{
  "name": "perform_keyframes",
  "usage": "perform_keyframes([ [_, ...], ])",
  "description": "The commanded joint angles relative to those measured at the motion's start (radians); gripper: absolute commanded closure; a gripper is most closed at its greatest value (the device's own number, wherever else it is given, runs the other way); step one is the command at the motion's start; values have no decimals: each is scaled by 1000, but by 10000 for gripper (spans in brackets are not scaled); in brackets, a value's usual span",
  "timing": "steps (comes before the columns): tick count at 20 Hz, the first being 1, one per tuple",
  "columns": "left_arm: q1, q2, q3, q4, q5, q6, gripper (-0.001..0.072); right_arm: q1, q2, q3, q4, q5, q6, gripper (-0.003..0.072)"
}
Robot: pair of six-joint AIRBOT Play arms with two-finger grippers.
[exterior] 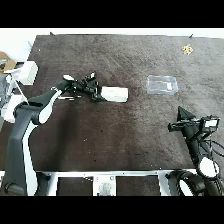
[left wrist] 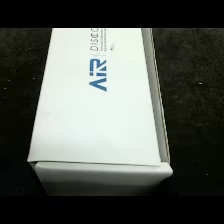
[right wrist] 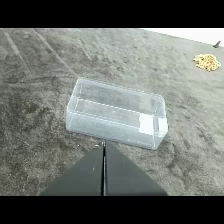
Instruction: Fold the box and place the chain.
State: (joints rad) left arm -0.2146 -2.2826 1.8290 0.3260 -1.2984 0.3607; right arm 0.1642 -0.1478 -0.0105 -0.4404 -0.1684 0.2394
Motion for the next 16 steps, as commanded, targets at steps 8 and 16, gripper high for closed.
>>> perform_keyframes([
  [8,130,352,1,-72,296,-507,704,1,6,-9,0,-6,1,682],
  [16,314,624,-3,593,628,-1292,707,1,6,-9,0,-5,1,682],
])
